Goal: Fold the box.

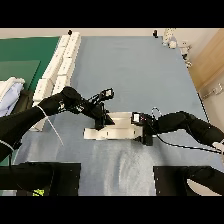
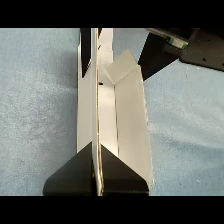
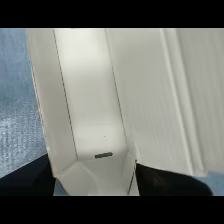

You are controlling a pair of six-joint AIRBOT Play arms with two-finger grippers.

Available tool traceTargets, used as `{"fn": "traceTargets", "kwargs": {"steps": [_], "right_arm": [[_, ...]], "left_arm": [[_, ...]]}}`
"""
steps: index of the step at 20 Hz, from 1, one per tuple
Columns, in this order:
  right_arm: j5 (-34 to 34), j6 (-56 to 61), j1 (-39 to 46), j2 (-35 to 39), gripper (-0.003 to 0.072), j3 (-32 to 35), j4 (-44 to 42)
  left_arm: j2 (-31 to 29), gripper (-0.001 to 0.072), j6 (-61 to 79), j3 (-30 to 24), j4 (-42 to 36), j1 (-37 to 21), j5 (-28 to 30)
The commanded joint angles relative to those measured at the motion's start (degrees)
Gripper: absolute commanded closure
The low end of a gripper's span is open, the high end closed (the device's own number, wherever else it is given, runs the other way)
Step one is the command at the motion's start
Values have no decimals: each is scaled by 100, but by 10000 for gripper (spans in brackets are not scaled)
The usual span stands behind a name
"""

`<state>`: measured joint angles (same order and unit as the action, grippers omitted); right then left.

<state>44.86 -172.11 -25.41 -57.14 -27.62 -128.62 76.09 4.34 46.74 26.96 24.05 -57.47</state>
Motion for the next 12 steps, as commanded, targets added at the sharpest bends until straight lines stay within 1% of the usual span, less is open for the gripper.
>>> {"fn": "traceTargets", "kwargs": {"steps": [1, 5, 8, 11, 12], "right_arm": [[212, -4, -4, -55, -28, -79, 26], [59, -4, -7, -435, -28, -76, -20], [55, -4, -7, -450, -26, -76, -15], [-96, -4, -7, -446, -24, -76, 2], [-114, -4, -7, -439, -5, -76, 4]], "left_arm": [[2, 697, 0, 2, 2, 2, 2], [2, 698, 0, 2, 2, 2, 2], [2, 697, 0, 2, 2, 2, 2], [2, 697, 0, 2, 2, 2, 2], [2, 697, 0, 2, 0, 2, 2]]}}
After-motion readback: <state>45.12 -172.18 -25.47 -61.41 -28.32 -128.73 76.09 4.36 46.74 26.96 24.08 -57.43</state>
